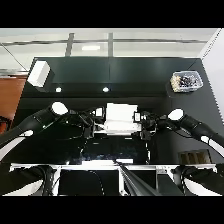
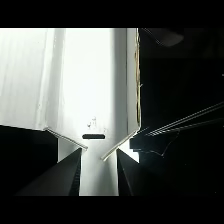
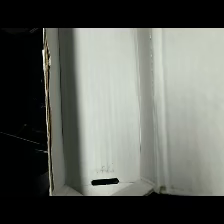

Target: Fold the box and place the chain.

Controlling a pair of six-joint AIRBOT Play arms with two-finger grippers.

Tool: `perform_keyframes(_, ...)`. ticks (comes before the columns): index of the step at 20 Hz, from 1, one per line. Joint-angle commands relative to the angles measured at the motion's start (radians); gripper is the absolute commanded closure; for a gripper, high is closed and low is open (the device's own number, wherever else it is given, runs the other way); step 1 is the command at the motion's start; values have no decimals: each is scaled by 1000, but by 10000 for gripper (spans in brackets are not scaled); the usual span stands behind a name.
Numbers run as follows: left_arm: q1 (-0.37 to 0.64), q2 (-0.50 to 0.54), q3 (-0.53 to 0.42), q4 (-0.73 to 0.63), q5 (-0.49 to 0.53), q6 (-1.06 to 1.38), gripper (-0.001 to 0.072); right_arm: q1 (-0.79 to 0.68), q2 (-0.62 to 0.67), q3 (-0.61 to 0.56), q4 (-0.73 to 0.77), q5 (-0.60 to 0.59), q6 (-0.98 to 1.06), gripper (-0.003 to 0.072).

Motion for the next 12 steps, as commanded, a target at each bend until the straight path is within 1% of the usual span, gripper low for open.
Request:
perform_keyframes(1, 0, -1, 1, 0, 3, -2, 433, 1, -1, 0, 0, 0, 0, 269)
perform_keyframes(8, -23, -4, 1, -4, 6, -2, 433, 1, -1, 0, 0, 0, 0, 270)
perform_keyframes(12, -43, -24, 1, -18, 35, -2, 433, 1, -1, 0, 0, 0, 0, 269)
